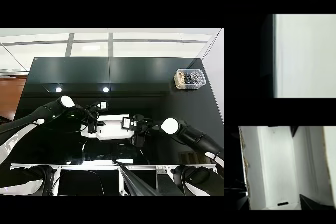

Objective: Fold the box and place the chain.

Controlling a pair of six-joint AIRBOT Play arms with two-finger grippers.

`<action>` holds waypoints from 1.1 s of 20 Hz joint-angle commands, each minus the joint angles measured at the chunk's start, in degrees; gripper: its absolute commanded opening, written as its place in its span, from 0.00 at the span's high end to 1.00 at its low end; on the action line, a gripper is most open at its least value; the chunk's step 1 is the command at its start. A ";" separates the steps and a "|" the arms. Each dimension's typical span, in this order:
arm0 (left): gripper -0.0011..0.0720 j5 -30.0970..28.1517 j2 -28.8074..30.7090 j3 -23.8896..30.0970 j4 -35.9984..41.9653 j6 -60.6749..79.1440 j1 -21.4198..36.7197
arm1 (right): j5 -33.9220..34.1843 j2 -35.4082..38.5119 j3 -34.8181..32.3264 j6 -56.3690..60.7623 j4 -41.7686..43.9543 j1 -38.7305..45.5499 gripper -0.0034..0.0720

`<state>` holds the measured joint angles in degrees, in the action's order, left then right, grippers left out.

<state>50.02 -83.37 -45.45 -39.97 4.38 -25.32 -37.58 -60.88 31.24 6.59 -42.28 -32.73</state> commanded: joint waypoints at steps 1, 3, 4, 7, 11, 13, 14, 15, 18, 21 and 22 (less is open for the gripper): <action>0.94 0.13 -0.04 0.04 0.00 0.02 -0.02 | 0.50 0.02 2.19 -0.04 -1.95 1.16 0.07; 0.94 0.13 -0.04 0.04 -0.02 0.02 -0.02 | 1.11 0.02 2.27 -0.02 -2.29 2.05 0.07; 0.94 0.11 -0.04 0.04 -0.02 0.02 -0.02 | 1.14 0.02 2.27 -0.02 -2.36 2.91 0.07; 0.94 0.09 -0.04 0.04 -0.02 0.02 -0.02 | 1.18 0.02 2.27 -0.02 -2.32 4.81 0.07; 0.94 0.07 -0.04 0.04 -0.04 0.07 -0.02 | 0.74 0.00 2.25 -0.20 0.37 5.27 0.07; 0.94 -0.15 -0.04 0.04 -0.04 0.09 -0.02 | 0.52 -0.20 2.25 -2.05 1.75 5.25 0.07; 0.94 -0.28 -0.04 0.04 -0.04 0.09 -0.02 | 0.33 -0.81 2.25 -2.93 3.69 5.25 0.07; 0.94 -0.44 -0.04 0.04 -0.04 0.09 -0.02 | -0.26 -1.79 2.25 -4.98 6.45 5.25 0.07; 0.94 -0.50 -0.04 0.04 -0.04 0.07 -0.02 | -3.82 -5.25 2.25 -11.65 9.90 5.25 0.07; 0.94 -0.48 -0.04 0.04 -0.04 0.07 0.00 | -4.68 -7.91 2.23 -15.72 9.16 5.25 0.07; 0.94 -0.44 -0.04 0.04 -0.04 0.04 0.00 | -4.68 -8.37 2.23 -16.59 9.14 5.25 0.07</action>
